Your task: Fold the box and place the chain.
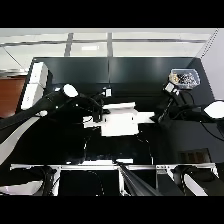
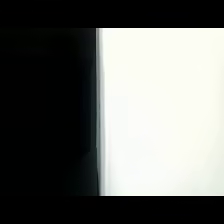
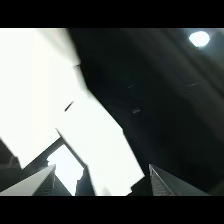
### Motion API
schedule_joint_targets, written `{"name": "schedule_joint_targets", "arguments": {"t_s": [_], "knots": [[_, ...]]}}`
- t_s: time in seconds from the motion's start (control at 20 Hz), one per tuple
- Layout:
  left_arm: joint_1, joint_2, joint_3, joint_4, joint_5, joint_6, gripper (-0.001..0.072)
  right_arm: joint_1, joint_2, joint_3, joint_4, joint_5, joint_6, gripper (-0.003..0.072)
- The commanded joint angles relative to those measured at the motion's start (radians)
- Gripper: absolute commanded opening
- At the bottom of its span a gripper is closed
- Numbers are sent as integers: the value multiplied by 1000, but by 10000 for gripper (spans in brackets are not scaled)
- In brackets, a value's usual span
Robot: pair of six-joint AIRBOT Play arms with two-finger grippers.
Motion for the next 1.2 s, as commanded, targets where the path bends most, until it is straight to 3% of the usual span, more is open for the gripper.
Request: {"name": "schedule_joint_targets", "arguments": {"t_s": [0.0, 0.3, 0.45, 0.5, 0.95, 1.15], "knots": [[-14, -28, -2, 2, -23, 32, 28, 30, -1, -50, 6, 48, -128, 630], [-14, -29, -2, 2, -24, 32, 29, 195, -43, -160, 6, -180, -225, 632], [-13, -29, -2, 2, -25, 32, 29, 270, -73, -160, 6, -179, -285, 647], [-13, -29, -2, 2, -22, 32, 29, 301, -76, -160, -3, -174, -286, 706], [-14, -29, -2, 1, -23, 32, 29, 360, -130, -160, -26, -173, -492, 704], [-14, -29, -2, 1, -23, 32, 29, 411, -200, -160, 34, -321, -528, 704]]}}
